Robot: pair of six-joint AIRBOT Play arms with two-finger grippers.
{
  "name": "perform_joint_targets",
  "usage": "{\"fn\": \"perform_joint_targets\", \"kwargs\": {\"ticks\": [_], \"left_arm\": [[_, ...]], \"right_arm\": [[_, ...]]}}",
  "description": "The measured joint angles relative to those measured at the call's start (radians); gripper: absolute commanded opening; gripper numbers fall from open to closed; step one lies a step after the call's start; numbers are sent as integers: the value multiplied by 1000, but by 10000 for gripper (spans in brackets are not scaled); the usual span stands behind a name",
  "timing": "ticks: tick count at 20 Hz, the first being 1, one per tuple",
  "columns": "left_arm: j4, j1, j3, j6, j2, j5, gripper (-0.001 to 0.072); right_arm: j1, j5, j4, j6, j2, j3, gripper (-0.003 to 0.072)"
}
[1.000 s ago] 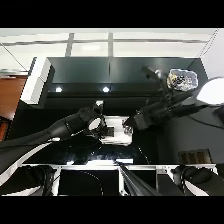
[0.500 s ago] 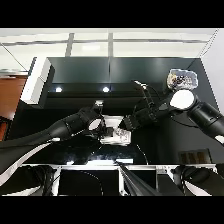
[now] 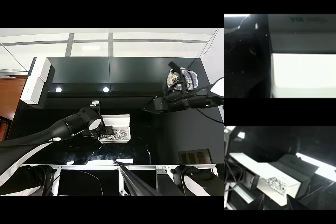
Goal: Fold the box and place the chain.
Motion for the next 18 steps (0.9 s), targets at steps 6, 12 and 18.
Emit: {"fn": "perform_joint_targets", "kwargs": {"ticks": [6, 12, 18], "left_arm": [[14, 16, 102, 196, 28, -95, 550], [76, 148, 122, 633, 225, -293, 560], [-298, 622, -90, 1164, 369, -286, 560]], "right_arm": [[-52, 11, 1, -21, 14, 0, 349], [-59, 15, -1, -26, 16, 0, 348], [-60, 17, -20, -29, 16, 0, 348]]}}
